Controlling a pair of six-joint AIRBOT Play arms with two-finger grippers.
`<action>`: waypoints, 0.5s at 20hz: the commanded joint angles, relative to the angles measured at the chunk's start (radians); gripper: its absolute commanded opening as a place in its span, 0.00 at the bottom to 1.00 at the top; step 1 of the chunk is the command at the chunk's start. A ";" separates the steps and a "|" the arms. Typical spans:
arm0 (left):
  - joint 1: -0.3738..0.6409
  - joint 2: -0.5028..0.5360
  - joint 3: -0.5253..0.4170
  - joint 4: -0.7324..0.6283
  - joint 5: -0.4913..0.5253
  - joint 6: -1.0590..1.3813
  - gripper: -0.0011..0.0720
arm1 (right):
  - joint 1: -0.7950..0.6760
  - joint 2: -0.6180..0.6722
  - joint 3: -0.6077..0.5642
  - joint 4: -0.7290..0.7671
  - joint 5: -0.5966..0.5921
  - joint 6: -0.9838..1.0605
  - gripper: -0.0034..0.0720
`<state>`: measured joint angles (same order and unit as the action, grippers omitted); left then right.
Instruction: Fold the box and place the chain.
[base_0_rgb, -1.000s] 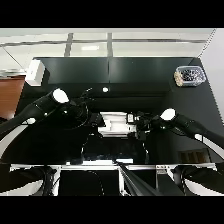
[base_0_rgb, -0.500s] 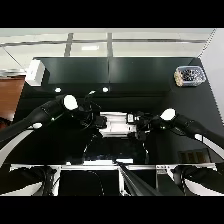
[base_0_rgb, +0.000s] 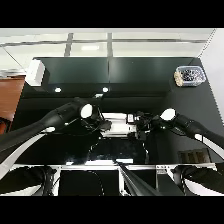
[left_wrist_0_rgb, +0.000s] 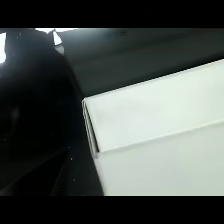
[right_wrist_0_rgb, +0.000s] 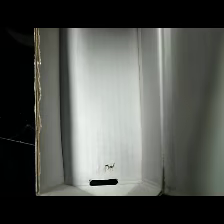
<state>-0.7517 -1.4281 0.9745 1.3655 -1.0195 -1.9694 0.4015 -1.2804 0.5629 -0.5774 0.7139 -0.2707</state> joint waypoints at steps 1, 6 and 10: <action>-0.061 -0.056 0.070 0.116 -0.082 -0.130 0.57 | 0.000 0.000 0.000 0.000 0.000 0.001 0.46; -0.060 -0.066 0.085 0.072 -0.090 -0.133 0.46 | 0.000 0.000 0.000 0.000 0.000 0.001 0.46; -0.038 -0.066 0.085 0.052 -0.093 -0.133 0.40 | 0.000 0.000 0.000 0.000 0.000 0.000 0.46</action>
<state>-0.8001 -1.4914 1.0557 1.4300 -1.1042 -2.0953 0.4015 -1.2808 0.5629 -0.5774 0.7139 -0.2707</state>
